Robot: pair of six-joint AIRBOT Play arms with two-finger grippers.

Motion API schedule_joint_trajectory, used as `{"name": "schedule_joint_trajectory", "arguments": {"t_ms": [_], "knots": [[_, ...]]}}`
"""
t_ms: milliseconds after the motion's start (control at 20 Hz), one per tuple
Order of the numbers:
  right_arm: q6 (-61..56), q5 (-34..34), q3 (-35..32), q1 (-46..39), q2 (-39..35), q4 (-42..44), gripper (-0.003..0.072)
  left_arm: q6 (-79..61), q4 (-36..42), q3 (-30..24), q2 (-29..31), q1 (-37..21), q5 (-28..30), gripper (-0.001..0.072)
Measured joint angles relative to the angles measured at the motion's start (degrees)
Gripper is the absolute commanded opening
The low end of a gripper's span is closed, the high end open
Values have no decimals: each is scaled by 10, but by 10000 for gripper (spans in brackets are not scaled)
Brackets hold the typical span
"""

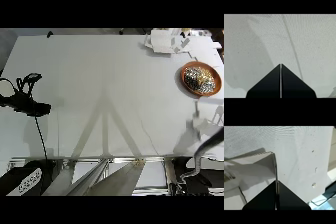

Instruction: Fold the box and place the chain.

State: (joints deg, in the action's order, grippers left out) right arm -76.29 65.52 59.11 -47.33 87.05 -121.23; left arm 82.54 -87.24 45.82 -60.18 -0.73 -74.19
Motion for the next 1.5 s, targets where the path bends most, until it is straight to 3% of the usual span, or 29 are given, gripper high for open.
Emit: {"name": "schedule_joint_trajectory", "arguments": {"t_ms": [250,500,850,1150,1200,1250,1350,1400,1500], "knots": [[12,33,0,80,-21,28,16,0,0,0,0,0,0,9],[54,36,-49,205,-119,212,16,0,0,0,0,0,0,9],[71,-90,-246,418,-298,452,16,0,0,0,0,0,0,9],[14,-180,-329,624,-358,513,17,0,7,0,0,0,8,19],[4,-195,-333,651,-361,516,17,-2,15,0,0,0,16,141],[-5,-207,-336,673,-362,518,17,-11,28,-1,-1,0,24,307],[-18,-225,-341,705,-365,522,17,-55,85,-1,-5,0,41,400],[-22,-231,-342,715,-366,522,17,-94,136,-3,-11,0,47,491],[-28,-239,-343,728,-367,523,17,-196,264,-6,-33,2,51,501]]}}
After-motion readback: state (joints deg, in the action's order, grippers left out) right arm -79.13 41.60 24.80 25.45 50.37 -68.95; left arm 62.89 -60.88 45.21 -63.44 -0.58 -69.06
